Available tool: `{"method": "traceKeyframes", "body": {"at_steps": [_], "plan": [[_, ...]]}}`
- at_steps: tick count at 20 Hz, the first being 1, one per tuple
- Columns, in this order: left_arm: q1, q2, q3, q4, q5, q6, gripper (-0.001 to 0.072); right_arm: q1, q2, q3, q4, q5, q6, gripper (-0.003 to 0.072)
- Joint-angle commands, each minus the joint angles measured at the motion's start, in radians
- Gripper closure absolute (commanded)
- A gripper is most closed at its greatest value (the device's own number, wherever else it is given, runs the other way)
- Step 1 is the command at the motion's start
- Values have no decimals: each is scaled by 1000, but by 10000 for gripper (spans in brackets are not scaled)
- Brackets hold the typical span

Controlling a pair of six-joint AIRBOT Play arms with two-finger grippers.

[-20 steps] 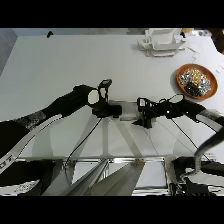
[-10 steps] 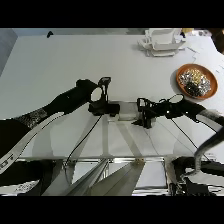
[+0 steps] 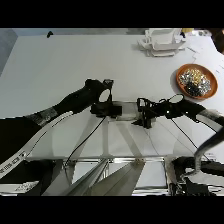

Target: Fold the box and place the chain.

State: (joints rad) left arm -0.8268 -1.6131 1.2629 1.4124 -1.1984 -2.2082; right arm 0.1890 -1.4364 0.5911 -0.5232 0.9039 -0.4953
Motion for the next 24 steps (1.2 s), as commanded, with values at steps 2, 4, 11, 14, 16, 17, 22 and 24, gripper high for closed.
{"method": "traceKeyframes", "body": {"at_steps": [2, 4, 11, 14, 16, 17, 22, 24], "plan": [[-10, -47, 33, 17, -22, -71, 321, 1, 1, 1, 0, 1, 0, 337], [-10, -61, 34, 17, -65, -101, 324, 1, 1, 1, 0, 1, 0, 337], [-1, -112, 119, -6, -113, -123, 458, 1, 1, 1, 0, 1, 0, 337], [-1, -120, 121, -13, -105, -123, 457, 1, 1, 1, 0, 1, 0, 337], [-5, -134, 121, -13, -113, -123, 456, 1, 1, 1, 0, 1, 0, 337], [-5, -138, 121, -13, -116, -123, 456, 1, 1, 1, 0, 1, 0, 337], [-9, -148, 121, -9, -123, -123, 469, 1, 1, 1, 0, 1, 0, 337], [-10, -157, 121, -10, -137, -122, 579, 1, 1, 1, 0, 1, 0, 337]]}}
